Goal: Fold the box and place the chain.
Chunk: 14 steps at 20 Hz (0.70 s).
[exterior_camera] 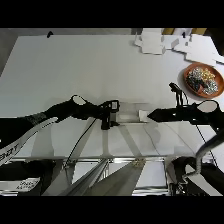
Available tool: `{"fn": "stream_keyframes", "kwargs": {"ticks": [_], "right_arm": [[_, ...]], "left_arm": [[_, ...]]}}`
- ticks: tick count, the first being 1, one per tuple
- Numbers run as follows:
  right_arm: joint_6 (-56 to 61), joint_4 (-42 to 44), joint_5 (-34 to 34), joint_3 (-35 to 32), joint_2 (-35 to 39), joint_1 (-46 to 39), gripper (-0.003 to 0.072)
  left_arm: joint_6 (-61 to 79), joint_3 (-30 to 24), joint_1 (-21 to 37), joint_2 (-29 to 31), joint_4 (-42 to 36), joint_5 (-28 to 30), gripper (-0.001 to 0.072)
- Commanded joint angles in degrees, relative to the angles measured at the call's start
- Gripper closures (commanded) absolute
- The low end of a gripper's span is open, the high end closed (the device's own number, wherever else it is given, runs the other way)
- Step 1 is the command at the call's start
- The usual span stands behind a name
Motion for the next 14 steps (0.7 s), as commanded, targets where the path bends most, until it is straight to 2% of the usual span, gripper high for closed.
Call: {"fn": "stream_keyframes", "kwargs": {"ticks": [1, 7, 11, 14], "right_arm": [[0.0, 1.0, -0.7, 0.0, 0.5, 3.0, 0.0410], [5.5, -1.1, -6.4, 0.2, 0.5, 7.3, 0.0404], [23.7, -16.5, -10.5, 4.7, 0.2, 16.1, 0.0405], [36.7, -27.0, -9.3, 8.3, -1.7, 21.7, 0.0405]], "left_arm": [[0.0, 0.0, 0.0, 0.0, 0.0, 0.0, 0.0437], [0.0, 0.0, 0.0, 0.0, 0.0, 0.0, 0.0437], [0.0, 0.0, 0.0, 0.0, 0.0, 0.0, 0.0437], [0.0, 0.0, 0.0, 0.0, 0.0, 0.0, 0.0437]]}}
